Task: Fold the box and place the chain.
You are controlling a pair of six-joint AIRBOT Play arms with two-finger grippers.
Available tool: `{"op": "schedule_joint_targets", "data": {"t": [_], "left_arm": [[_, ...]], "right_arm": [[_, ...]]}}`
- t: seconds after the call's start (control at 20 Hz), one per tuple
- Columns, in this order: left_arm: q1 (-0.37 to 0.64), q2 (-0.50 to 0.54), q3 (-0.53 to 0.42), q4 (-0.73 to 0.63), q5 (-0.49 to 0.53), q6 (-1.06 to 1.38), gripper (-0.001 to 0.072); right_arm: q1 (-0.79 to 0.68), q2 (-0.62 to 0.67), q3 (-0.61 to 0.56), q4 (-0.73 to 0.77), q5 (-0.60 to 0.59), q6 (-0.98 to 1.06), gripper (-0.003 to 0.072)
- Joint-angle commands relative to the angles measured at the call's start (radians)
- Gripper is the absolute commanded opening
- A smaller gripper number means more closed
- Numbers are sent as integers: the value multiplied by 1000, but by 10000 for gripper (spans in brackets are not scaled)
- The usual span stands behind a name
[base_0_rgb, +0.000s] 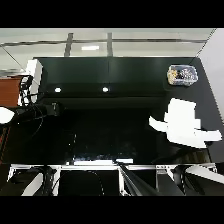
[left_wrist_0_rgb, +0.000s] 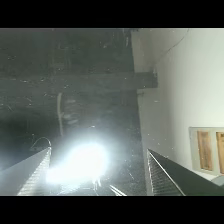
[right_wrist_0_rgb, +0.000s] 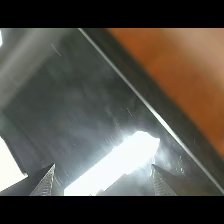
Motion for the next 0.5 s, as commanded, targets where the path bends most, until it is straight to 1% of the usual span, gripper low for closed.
{"op": "schedule_joint_targets", "data": {"t": [0.0,0.1,0.25,0.3,0.35,0.4,0.45], "left_arm": [[0,-1,0,-1,6,-3,710],[0,-1,0,-2,6,-3,710],[0,-1,0,-5,5,-3,710],[0,-1,0,-4,5,-3,709],[0,-1,0,-4,6,-3,710],[0,-1,0,-4,6,-3,710],[0,-1,0,-4,5,-3,710]], "right_arm": [[-45,-145,23,-22,264,-186,720],[-20,-178,20,-22,272,-212,720],[26,-188,-5,-45,302,-233,720],[37,-188,-5,-52,325,-234,583],[42,-186,-5,-48,344,-233,477],[48,-182,-5,-46,360,-233,351],[56,-170,-5,-43,372,-233,169]]}}
